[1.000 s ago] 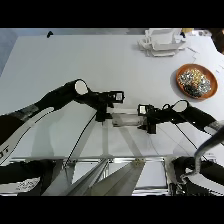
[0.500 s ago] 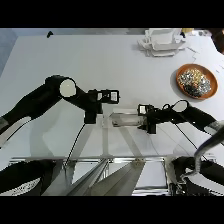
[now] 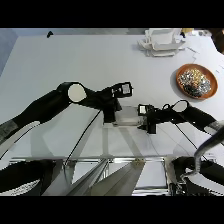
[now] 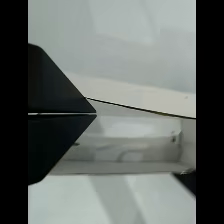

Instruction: Fold the box and place the chain.

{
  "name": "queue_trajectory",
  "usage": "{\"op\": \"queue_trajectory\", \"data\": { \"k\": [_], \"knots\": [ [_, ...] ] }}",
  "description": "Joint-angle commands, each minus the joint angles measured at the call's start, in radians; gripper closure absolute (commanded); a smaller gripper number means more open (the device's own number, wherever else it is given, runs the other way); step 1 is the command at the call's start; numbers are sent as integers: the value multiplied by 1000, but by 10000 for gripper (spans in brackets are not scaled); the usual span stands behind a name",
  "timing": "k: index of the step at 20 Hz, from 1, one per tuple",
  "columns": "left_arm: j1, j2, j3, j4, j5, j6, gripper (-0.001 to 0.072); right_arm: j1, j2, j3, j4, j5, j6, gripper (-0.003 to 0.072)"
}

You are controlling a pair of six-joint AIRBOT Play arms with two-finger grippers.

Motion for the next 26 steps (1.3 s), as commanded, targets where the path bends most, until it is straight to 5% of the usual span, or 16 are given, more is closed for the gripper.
{"op": "queue_trajectory", "data": {
  "k": [1, 6, 9, 19, 26],
  "knots": [
    [-5, -66, 1, -52, 158, -60, 702, 0, 0, 0, 0, 0, 0, 307],
    [-5, -126, 1, -45, 336, -210, 706, 0, 0, 0, 0, 0, 0, 307],
    [14, -129, 1, 2, 325, -282, 706, 0, 0, 0, 0, 0, 0, 307],
    [71, -111, 1, 151, 97, -382, 706, 0, 0, 0, 0, 0, 0, 307],
    [100, 76, 1, 270, -200, -214, 704, 0, 0, 0, 0, 0, 0, 307]
  ]
}}
